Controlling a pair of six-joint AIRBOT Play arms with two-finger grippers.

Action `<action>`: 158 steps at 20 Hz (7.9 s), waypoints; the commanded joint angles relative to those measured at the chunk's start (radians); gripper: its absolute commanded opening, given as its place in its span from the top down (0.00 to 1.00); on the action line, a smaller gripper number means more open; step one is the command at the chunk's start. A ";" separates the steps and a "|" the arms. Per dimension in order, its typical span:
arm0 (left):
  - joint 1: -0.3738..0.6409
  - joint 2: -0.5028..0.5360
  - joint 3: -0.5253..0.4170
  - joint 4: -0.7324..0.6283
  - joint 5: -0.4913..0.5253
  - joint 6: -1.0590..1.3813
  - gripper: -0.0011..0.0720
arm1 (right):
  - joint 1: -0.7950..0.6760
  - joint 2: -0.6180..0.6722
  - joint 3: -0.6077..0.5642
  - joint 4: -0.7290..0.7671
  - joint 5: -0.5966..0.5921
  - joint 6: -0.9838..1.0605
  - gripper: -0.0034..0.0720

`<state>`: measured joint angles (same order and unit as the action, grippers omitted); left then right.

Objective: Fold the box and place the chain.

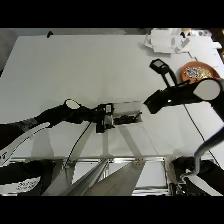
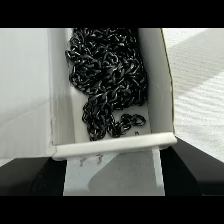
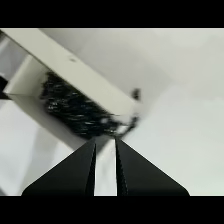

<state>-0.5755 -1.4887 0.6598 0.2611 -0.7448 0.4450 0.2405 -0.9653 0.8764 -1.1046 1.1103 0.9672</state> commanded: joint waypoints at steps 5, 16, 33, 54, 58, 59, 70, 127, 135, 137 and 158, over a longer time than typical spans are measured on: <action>0.000 0.000 0.000 0.000 0.000 0.000 0.80 | -0.306 -0.142 -0.042 0.093 0.126 -1.111 0.82; 0.000 0.000 0.000 0.000 0.000 0.000 0.80 | -0.208 -0.418 -0.119 0.364 -0.006 -1.483 0.60; 0.000 0.000 0.000 0.000 0.000 0.000 0.80 | -0.192 -0.412 -0.119 0.308 0.090 -1.389 0.93; 0.000 0.000 0.000 0.000 0.000 0.000 0.80 | 0.151 -0.201 0.053 0.357 0.075 -0.748 0.93; 0.000 0.000 0.000 0.000 0.000 0.000 0.80 | 0.191 -0.210 0.054 0.455 0.049 -0.711 0.93; 0.000 0.000 0.000 0.000 0.000 0.000 0.80 | 0.206 -0.210 0.054 0.495 0.026 -0.713 0.93; 0.000 0.000 0.000 0.000 0.000 0.000 0.80 | 0.227 -0.208 0.080 0.420 -0.008 -0.675 0.93; 0.000 0.000 0.000 0.000 0.000 0.000 0.80 | 0.328 -0.425 0.243 0.031 0.082 -0.677 0.59; 0.000 0.000 0.000 0.000 0.000 0.000 0.80 | 0.328 -0.375 0.209 0.000 0.042 -0.639 0.75; 0.000 0.000 0.000 0.000 0.000 0.000 0.80 | 0.328 -0.375 0.189 -0.006 0.032 -0.632 0.75; 0.000 0.000 0.000 0.000 0.000 0.000 0.80 | 0.328 -0.331 0.123 0.106 0.009 -0.684 0.66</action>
<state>-0.5755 -1.4891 0.6598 0.2626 -0.7479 0.4458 0.5674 -1.3033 0.9997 -0.9958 1.1072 0.2970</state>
